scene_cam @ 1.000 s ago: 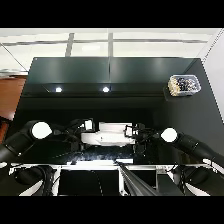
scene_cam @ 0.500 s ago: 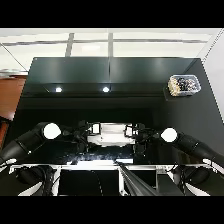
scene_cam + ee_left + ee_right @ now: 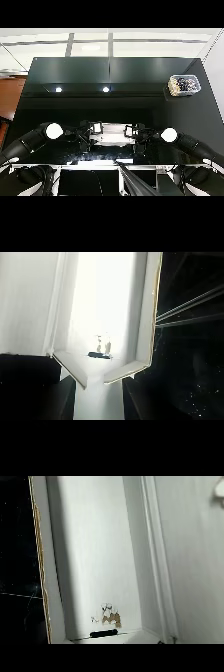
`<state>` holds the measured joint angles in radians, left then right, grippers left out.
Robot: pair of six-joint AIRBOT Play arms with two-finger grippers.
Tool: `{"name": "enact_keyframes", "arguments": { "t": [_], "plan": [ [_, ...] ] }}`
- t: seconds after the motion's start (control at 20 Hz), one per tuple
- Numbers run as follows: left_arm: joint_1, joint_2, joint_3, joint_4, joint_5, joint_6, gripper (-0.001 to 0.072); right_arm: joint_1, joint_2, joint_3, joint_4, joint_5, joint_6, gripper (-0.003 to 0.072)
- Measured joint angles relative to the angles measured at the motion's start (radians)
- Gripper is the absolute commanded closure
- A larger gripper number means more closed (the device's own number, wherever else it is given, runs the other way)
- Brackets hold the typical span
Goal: Fold the box and place the chain.
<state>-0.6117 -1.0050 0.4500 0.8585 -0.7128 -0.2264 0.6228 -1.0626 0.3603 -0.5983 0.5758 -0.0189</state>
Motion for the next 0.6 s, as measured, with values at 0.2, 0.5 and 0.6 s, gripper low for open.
{"name": "enact_keyframes", "arguments": {
  "t": [0.2,0.5,0.6],
  "plan": [
    [-0.001,-0.007,0.0,-0.013,0.018,0.002,0.0402,0.0,0.0,0.0,0.0,0.0,0.0,0.0202],
    [-0.001,-0.02,0.0,-0.128,0.024,0.002,0.0492,0.0,0.0,0.0,0.0,0.0,0.0,0.0202],
    [-0.006,-0.031,0.0,-0.155,0.022,0.002,0.0571,0.0,0.0,0.0,0.0,0.0,0.0,0.0203]
  ]
}}
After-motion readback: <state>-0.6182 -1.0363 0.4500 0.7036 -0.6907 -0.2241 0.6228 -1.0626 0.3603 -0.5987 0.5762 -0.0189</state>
